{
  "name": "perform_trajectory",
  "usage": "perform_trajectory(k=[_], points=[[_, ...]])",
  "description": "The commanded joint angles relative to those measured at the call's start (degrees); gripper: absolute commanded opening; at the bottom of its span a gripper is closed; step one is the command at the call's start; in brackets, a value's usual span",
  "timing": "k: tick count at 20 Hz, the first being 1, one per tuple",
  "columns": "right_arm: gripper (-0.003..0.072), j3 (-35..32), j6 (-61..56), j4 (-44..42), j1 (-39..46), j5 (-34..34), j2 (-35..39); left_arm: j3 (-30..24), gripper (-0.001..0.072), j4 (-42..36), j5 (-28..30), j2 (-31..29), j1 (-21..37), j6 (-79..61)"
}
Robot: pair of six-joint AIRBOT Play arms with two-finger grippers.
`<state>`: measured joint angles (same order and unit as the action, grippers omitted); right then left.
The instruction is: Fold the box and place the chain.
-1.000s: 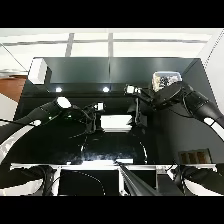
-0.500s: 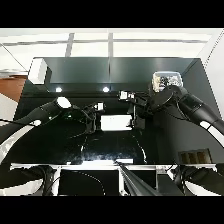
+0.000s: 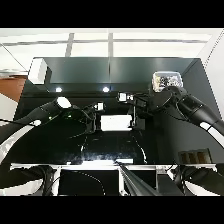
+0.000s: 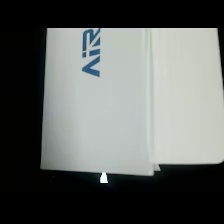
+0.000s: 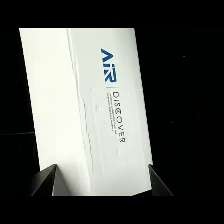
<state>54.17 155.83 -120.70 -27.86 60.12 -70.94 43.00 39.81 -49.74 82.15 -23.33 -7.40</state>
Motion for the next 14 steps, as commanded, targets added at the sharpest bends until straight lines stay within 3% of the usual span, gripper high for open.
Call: perform_trajectory(k=[1,14], points=[[0.0708,0.04,-1.40,0.98,-0.04,1.53,1.05,-0.02,0.0441,0.00,0.00,0.02,0.04,0.00],[0.0708,0.04,-2.40,1.01,-0.61,1.60,1.33,-0.02,0.0441,0.00,0.02,0.02,0.04,0.00]])
